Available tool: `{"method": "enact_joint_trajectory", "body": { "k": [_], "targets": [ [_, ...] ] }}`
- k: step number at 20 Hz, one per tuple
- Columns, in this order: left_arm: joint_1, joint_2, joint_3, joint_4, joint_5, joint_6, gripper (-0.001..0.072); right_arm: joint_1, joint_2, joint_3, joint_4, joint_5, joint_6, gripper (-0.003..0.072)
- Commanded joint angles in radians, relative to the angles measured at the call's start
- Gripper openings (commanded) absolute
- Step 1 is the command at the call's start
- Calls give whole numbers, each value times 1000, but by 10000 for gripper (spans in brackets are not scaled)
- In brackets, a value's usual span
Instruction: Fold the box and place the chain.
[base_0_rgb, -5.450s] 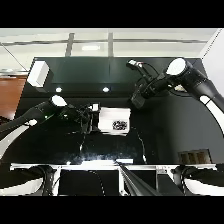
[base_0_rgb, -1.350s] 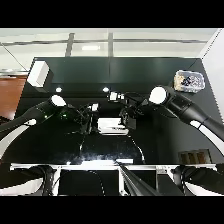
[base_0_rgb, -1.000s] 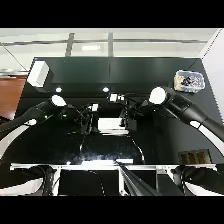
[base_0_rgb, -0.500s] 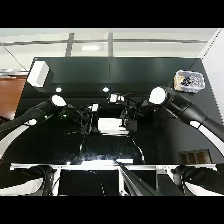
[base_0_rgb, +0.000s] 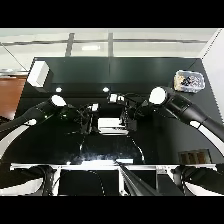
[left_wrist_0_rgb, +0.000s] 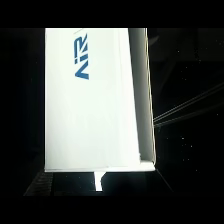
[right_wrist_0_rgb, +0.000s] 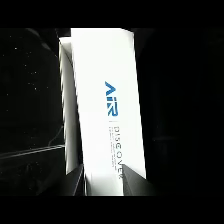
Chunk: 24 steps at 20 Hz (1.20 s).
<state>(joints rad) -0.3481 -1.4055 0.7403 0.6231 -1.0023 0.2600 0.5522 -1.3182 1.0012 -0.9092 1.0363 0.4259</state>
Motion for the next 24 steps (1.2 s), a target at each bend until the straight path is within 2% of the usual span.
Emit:
{"method": "enact_joint_trajectory", "body": {
  "k": [1,22,23,24],
  "targets": [
    [0,0,1,0,-2,1,344,1,-1,0,0,14,0,269],
    [0,0,1,0,-1,1,344,29,0,0,-8,7,12,282],
    [0,0,1,0,-1,1,344,29,0,0,-8,6,12,377],
    [0,0,1,0,-1,1,344,29,0,0,-8,6,12,382]
  ]
}}
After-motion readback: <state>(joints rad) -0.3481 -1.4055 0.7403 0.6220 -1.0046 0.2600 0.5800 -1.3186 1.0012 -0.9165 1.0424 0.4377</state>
